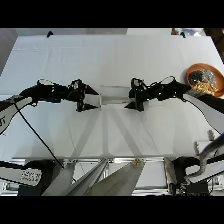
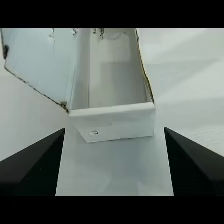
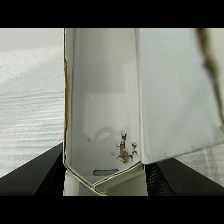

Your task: Fold the box and place the chain.

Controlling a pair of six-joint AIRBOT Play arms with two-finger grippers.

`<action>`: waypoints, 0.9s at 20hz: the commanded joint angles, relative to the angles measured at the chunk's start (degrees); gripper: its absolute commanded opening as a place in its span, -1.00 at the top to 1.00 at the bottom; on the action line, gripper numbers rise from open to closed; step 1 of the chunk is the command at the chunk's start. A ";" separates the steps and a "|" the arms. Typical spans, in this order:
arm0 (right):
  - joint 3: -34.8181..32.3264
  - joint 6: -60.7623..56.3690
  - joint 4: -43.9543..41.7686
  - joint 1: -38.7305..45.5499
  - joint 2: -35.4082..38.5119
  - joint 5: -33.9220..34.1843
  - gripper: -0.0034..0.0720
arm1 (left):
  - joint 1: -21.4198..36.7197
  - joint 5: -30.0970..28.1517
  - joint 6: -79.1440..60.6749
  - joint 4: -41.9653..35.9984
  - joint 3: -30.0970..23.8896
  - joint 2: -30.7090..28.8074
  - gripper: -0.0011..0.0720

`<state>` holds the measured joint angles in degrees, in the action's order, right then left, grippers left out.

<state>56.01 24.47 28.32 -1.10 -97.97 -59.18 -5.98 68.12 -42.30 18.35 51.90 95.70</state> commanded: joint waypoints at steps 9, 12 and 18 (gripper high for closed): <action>0.02 -0.02 -0.02 0.00 0.00 0.02 0.27 | -1.90 2.19 6.78 2.08 4.28 2.69 -0.97; 0.02 -0.02 -0.02 -0.02 0.00 0.00 0.27 | -2.93 1.33 7.87 1.64 4.35 2.69 -0.97; 0.02 -0.02 -0.02 0.00 0.00 0.00 0.27 | -5.84 -5.11 14.19 1.84 4.44 2.80 -0.96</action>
